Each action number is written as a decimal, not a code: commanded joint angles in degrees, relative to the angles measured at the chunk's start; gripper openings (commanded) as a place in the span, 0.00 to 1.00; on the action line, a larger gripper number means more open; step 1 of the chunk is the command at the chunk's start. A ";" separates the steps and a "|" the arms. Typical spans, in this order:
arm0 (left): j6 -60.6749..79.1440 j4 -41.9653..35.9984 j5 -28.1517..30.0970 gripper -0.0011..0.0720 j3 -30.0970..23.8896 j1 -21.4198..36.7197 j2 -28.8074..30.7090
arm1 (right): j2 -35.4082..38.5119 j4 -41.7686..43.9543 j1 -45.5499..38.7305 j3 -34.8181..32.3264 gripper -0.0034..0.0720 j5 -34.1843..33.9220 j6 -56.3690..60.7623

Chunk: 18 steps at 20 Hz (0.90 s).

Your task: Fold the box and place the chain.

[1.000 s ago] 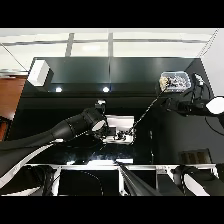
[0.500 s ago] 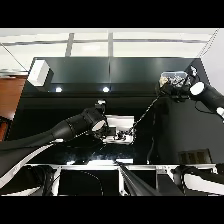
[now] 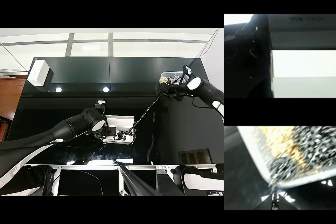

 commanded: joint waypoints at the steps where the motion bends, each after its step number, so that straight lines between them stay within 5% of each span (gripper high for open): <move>1: 0.02 0.00 0.00 0.06 0.00 0.02 0.00 | 6.86 -0.63 -0.13 0.37 0.06 9.11 -6.10; 9: 0.02 0.00 0.00 0.06 0.00 0.02 0.00 | 37.05 -5.40 -0.11 6.56 0.06 14.38 -6.08; 18: 0.02 -0.02 0.00 0.06 0.00 0.02 0.00 | 42.21 0.63 2.73 11.26 0.06 40.50 -8.13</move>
